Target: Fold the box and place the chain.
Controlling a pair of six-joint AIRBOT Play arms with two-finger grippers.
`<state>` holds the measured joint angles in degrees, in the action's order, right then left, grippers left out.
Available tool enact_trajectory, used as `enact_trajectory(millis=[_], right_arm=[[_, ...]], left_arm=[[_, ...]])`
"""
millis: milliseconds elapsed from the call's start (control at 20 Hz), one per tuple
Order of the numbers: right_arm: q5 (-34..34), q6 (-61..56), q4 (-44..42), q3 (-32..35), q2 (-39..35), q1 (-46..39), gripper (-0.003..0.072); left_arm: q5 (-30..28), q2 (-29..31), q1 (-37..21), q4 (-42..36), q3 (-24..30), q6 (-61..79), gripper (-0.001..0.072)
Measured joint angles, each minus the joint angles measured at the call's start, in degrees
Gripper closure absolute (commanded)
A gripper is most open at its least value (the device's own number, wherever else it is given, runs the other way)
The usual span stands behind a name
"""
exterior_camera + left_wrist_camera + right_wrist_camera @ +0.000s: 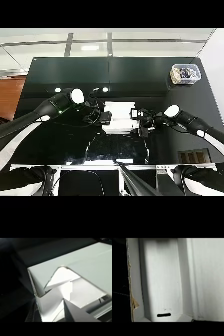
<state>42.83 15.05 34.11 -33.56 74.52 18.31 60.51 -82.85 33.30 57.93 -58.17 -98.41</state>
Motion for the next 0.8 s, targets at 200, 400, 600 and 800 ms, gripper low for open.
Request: enact_trajectory(millis=[200, 400, 600, 800], right_arm=[[0.0, 0.0, 0.0, 0.0, 0.0, 0.0, 0.0464], [0.0, 0.0, 0.0, 0.0, 0.0, 0.0, 0.0464], [0.0, 0.1, 0.1, 0.0, 0.0, 0.0, 0.0463], [0.0, 0.0, -0.1, 0.0, 0.0, 0.0, 0.0464]], left_arm=[[0.0, 0.0, 2.1, 5.0, -2.3, -5.2, 0.0434], [0.4, 0.0, 3.6, 7.3, -3.7, -7.6, 0.0434], [0.9, -0.9, 4.5, 8.5, -4.1, -9.8, 0.0434], [1.2, -2.5, 6.5, 14.1, -4.3, -15.1, 0.0435]])
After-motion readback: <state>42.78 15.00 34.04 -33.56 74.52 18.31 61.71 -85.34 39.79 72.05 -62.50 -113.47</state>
